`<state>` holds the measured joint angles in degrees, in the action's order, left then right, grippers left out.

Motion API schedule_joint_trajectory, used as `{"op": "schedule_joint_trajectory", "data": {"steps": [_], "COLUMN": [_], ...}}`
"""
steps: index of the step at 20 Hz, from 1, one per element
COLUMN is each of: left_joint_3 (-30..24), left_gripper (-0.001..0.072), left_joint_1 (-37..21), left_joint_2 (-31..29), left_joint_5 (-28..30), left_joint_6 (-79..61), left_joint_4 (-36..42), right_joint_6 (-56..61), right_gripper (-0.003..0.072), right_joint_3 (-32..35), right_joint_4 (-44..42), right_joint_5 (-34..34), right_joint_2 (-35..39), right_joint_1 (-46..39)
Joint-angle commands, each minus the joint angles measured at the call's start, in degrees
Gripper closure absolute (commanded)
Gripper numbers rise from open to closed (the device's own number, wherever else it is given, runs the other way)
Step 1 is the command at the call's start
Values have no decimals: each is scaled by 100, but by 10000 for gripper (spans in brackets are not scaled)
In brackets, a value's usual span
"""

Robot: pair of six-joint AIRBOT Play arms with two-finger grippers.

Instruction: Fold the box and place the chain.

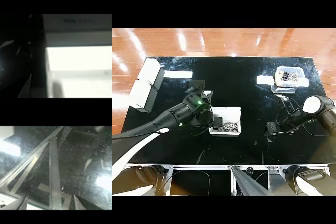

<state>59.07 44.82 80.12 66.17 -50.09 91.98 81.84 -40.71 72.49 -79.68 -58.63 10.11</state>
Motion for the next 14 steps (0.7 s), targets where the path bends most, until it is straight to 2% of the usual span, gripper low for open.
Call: {"op": "schedule_joint_trajectory", "data": {"steps": [1, 4, 5, 7, 10, 14], "left_joint_3": [221, 188, 94, -249, -940, -1919], "left_gripper": [156, 156, 156, 157, 157, 157], "left_joint_1": [-160, -293, -372, -680, -1292, -2009], "left_joint_2": [-326, -1054, -1331, -1902, -2691, -3222], "left_joint_5": [973, 1526, 1775, 1886, 1491, 826], "left_joint_6": [-411, -737, -833, -1040, -1224, -1982], "left_joint_4": [-527, -1248, -1558, -1657, -866, 1038], "right_joint_6": [-20, -24, -42, -39, -37, -166], "right_gripper": [-27, -28, -28, -28, -28, -28], "right_joint_3": [0, -26, -111, -466, -1445, -3309], "right_joint_4": [-50, -63, -79, -52, -48, -90], "right_joint_5": [85, 345, 396, 413, 542, 566], "right_joint_2": [2, 2, -2, -42, -396, -1781], "right_joint_1": [0, 0, 2, 0, 0, 302]}}
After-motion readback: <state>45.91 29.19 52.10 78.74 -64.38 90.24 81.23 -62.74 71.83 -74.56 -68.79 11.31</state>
